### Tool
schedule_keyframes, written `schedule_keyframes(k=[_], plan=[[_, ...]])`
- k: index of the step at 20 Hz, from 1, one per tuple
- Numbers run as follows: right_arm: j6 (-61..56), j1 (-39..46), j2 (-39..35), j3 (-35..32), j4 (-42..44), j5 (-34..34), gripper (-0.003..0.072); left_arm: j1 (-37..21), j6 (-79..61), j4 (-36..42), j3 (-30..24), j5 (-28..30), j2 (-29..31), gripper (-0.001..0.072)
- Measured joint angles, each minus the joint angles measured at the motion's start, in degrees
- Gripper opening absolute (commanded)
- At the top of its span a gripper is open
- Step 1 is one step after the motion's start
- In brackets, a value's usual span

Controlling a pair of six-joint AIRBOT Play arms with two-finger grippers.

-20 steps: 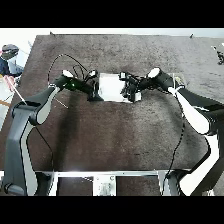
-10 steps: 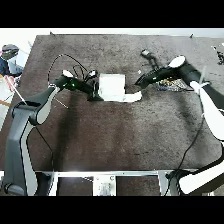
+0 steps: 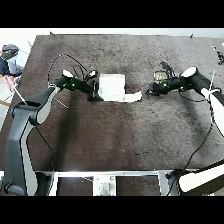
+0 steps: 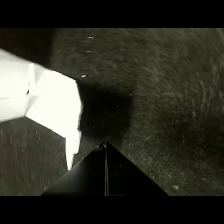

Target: Fold the box and place the chain.

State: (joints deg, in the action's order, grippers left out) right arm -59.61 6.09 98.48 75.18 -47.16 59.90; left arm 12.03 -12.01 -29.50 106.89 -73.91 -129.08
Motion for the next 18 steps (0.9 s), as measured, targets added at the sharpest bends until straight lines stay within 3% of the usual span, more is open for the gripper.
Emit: schedule_keyframes(k=[5, 6, 8, 10, 18], plan=[[4.2, -2.7, 3.1, -3.8, 9.2, -3.8, 0.0017, 0.0, 0.0, 0.0, 0.0, 0.0, 0.0, 0.0538], [5.5, -3.5, 3.6, -4.0, 11.1, -3.9, 0.0124, 0.0, 0.0, 0.0, 0.0, 0.0, 0.0, 0.0538], [7.6, -4.5, 4.1, -4.4, 14.7, -4.2, 0.0135, 0.0, 0.0, 0.0, 0.0, 0.0, 0.0, 0.0538], [8.7, -4.9, 4.2, -4.2, 17.9, -4.5, 0.0368, 0.0, 0.0, 0.0, 0.0, 0.0, 0.0, 0.0538], [6.8, -8.5, 4.2, 0.9, 20.8, -2.3, 0.0371, 0.0, 0.0, 0.0, 0.0, 0.0, 0.0, 0.0538]])
